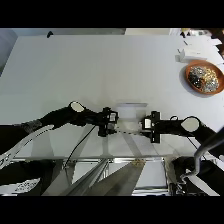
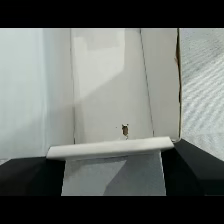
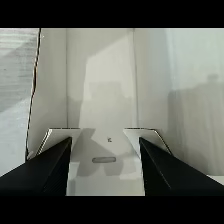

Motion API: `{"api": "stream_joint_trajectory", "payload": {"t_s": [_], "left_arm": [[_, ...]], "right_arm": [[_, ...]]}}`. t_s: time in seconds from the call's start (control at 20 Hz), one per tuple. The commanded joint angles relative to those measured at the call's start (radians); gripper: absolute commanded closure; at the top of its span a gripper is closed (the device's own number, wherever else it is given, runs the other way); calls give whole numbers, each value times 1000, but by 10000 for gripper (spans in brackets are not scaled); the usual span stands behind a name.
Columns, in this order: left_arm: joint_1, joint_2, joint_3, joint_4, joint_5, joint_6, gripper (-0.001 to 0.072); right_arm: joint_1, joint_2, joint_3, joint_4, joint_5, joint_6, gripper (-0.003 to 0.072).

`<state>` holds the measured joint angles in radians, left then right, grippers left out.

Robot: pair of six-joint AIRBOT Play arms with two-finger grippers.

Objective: Fold the box and place the chain.

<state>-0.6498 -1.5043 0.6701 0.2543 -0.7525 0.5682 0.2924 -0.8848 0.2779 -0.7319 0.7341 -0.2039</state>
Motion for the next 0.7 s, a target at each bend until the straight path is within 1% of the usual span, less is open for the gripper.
{"api": "stream_joint_trajectory", "payload": {"t_s": [0.0, 0.05, 0.1, 0.15, 0.25, 0.35, 0.4, 0.45, 0.55, 0.65], "left_arm": [[0, 0, 0, 0, 0, 0, 698], [0, 0, 0, 0, 0, 0, 698], [0, 0, 0, 0, 0, 0, 698], [0, 0, 0, 0, 0, 0, 698], [0, 0, 0, 0, 0, 0, 698], [0, 0, 0, 0, 0, 0, 698], [0, 0, 0, 0, 0, 0, 698], [0, 0, 0, 0, 0, 0, 698], [0, 0, 0, 0, 0, 0, 698], [0, 0, 0, 0, 0, 0, 698]], "right_arm": [[0, 37, 0, -93, 12, 156, 273], [0, 70, 0, -175, 23, 252, 449], [0, 111, 0, -260, 41, 336, 591], [0, 150, 0, -331, 63, 412, 670], [0, 229, 8, -447, 113, 578, 667], [0, 268, 55, -507, 177, 853, 667], [0, 268, 97, -531, 217, 977, 667], [0, 266, 136, -545, 245, 1045, 667], [0, 266, 201, -572, 260, 1206, 667], [0, 266, 237, -649, 262, 1517, 667]]}}
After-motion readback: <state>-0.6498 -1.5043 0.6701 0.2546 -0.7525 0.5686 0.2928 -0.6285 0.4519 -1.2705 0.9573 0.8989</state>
